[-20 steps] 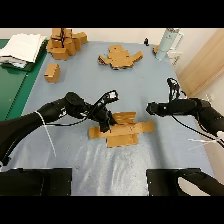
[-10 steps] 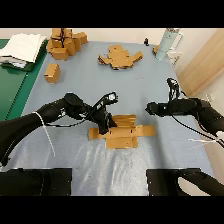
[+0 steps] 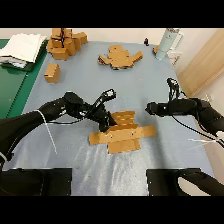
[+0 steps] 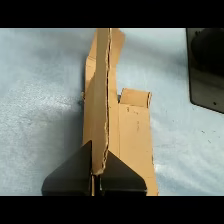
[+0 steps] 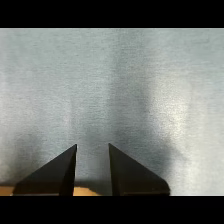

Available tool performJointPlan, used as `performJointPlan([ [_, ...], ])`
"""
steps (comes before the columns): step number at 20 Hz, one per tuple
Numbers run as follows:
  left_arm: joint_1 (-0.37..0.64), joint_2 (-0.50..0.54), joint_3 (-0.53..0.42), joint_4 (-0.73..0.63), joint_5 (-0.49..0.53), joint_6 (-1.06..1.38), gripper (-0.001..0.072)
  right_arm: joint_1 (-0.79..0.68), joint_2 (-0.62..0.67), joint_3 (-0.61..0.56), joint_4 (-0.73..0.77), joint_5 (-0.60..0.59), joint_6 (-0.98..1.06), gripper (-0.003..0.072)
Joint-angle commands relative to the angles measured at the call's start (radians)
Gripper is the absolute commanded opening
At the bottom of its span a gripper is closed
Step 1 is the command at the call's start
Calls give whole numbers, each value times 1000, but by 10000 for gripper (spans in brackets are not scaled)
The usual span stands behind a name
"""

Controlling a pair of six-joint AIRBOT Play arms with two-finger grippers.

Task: Fold the box.

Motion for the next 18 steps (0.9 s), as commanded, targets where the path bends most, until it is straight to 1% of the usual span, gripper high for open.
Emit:
performJointPlan([
  [1, 2, -18, 1, 31, -34, -3, 15, 1, -1, 1, 1, 0, 0, 301],
  [3, 0, -18, 1, 70, -35, -8, 15, 1, -1, 1, 1, 0, -1, 301],
  [11, -1, -25, 0, 81, -37, -8, 15, 1, -1, 1, 1, -1, -1, 302],
  [14, -1, -35, 0, 82, -63, -9, 16, 1, -1, 1, 1, -2, -1, 301],
  [17, 1, -35, 0, 86, -61, -7, 16, 1, -1, 1, 1, -13, -3, 297],
  [18, 1, -35, 0, 86, -61, -7, 16, 1, -1, 1, 0, -34, -5, 182],
])
